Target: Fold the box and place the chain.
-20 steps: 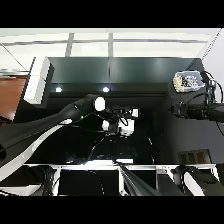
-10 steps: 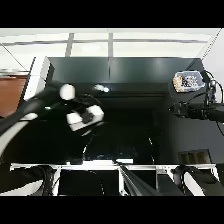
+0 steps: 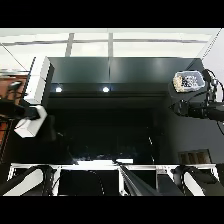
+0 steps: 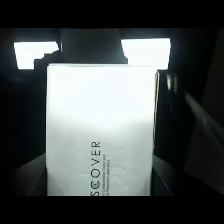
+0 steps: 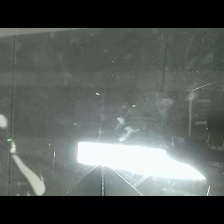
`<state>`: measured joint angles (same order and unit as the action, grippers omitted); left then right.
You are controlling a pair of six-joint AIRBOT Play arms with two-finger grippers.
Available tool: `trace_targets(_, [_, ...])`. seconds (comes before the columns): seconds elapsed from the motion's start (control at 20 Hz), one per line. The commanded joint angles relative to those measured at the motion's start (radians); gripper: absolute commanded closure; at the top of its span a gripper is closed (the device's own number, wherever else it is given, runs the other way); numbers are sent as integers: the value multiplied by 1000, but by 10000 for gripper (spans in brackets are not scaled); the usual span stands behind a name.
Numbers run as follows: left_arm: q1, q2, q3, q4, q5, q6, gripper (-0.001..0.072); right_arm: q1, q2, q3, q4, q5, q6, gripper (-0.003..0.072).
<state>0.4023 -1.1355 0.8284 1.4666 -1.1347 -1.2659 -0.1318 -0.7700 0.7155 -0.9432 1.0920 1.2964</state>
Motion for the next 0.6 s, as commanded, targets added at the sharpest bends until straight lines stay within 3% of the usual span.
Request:
trace_targets(0.0, [176, 9, -11, 10, 115, 40, 351, -1, 0, 0, 0, -8, 1, 669])
trace_targets(0.35, [173, -8, -11, -200, 289, 296, 351, -1, -1, 0, 0, -23, 2, 669])
trace_targets(0.55, [151, -45, -11, -217, 303, 373, 351, -1, -2, 0, 0, -23, 2, 669])
